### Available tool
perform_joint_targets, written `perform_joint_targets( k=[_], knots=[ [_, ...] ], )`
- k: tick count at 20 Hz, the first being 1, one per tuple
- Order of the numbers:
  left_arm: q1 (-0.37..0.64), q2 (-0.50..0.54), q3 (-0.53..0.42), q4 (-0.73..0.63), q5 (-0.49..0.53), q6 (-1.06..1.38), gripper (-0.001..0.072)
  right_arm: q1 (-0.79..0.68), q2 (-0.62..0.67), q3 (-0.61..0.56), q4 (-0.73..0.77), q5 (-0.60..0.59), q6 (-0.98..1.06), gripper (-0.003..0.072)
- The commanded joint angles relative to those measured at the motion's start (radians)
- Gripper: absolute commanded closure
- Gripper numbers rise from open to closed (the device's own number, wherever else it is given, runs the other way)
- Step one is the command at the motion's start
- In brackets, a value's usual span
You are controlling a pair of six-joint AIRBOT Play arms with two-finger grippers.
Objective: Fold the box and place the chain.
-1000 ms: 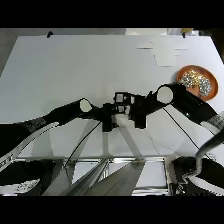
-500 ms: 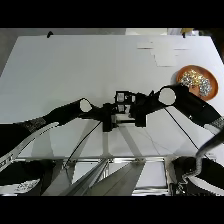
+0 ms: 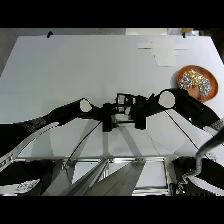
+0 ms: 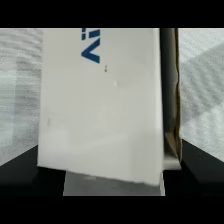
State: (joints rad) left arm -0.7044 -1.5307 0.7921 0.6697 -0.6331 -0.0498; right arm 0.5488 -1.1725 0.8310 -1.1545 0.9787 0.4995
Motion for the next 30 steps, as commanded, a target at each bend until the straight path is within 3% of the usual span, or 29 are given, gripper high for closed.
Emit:
perform_joint_targets(
  k=[1,5,13,14,16,22,30],
  knots=[
    [-0.001,0.001,0.000,0.000,0.000,0.000,0.0698,0.001,0.001,-0.013,0.035,0.034,-0.003,0.0513],
    [-0.001,0.001,0.000,0.000,0.000,0.000,0.0698,0.001,0.006,-0.013,0.037,0.082,-0.010,0.0363],
    [-0.001,0.001,0.000,0.000,0.000,0.000,0.0698,0.000,0.068,-0.013,0.038,0.106,-0.006,0.0368],
    [-0.001,0.001,0.000,0.000,0.000,0.000,0.0698,0.000,0.076,-0.013,0.037,0.105,-0.006,0.0386],
    [-0.001,0.001,0.000,0.000,0.000,0.000,0.0698,0.000,0.074,-0.013,0.034,0.098,-0.006,0.0672],
    [-0.001,0.001,0.000,0.000,0.000,0.000,0.0698,-0.038,0.073,-0.015,0.037,0.031,0.052,0.0670],
    [-0.001,0.001,0.000,0.000,0.000,0.000,0.0698,-0.040,0.018,-0.030,0.090,0.038,0.053,0.0670]
  ],
)
